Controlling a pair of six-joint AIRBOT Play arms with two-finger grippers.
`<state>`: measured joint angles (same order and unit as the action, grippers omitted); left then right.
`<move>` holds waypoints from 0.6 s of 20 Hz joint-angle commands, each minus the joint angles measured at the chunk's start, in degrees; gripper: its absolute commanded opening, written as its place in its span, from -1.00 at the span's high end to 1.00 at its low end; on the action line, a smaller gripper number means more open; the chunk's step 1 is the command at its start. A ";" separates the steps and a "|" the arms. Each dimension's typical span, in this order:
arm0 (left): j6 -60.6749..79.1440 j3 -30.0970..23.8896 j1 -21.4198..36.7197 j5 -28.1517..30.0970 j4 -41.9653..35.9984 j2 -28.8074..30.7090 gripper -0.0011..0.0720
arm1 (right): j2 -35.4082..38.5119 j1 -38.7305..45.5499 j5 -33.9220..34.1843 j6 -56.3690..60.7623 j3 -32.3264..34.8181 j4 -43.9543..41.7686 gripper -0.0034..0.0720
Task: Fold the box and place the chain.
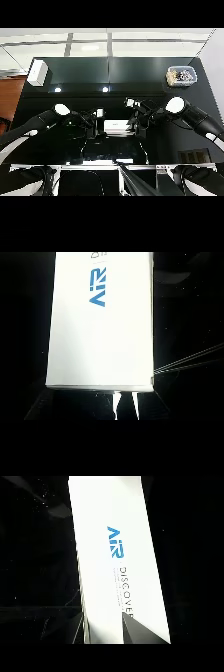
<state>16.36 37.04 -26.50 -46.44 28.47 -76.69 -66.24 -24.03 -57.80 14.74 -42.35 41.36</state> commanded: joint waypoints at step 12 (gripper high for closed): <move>0.04 0.04 0.00 0.11 0.00 -0.04 0.03 | 0.76 -0.17 -2.05 12.59 -0.61 2.64 0.13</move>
<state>16.45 37.04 -26.50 -46.22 28.49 -76.69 -66.02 -24.25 -58.46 20.84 -41.80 44.25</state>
